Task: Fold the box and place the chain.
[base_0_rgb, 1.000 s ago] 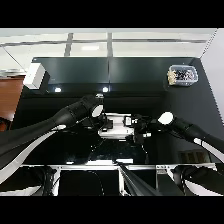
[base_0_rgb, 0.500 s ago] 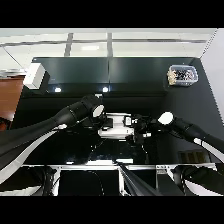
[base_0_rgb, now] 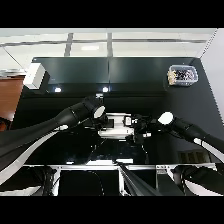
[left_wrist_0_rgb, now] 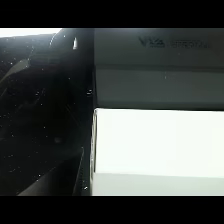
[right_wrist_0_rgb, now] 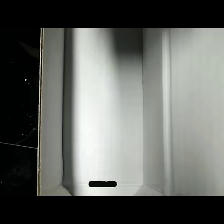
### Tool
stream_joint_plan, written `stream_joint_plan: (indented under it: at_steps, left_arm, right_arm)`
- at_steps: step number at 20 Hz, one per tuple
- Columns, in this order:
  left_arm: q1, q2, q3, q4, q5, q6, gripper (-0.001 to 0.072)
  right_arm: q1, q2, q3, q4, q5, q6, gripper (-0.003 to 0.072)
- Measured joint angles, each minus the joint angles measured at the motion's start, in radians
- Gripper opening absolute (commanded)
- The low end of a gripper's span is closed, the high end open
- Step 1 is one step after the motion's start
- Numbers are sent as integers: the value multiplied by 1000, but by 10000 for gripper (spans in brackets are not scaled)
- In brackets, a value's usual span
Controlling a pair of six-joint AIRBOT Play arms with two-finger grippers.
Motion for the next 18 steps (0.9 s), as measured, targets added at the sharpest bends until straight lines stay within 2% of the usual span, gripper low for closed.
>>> stream_joint_plan:
  at_steps: [1, 2, 3, 18]
  left_arm:
    - [-1, 0, 0, 0, 0, 0, 215]
    - [-1, 0, 0, 0, 1, 0, 139]
    - [-1, 0, 0, 0, 1, -1, 23]
    - [-1, 0, 0, -4, 5, 2, 25]
  right_arm:
    - [0, 0, 0, 0, 0, 0, 135]
    - [0, 0, 0, 0, 0, 0, 135]
    - [0, 0, 0, 0, 0, 0, 135]
    - [0, 0, 0, 0, 0, 0, 135]
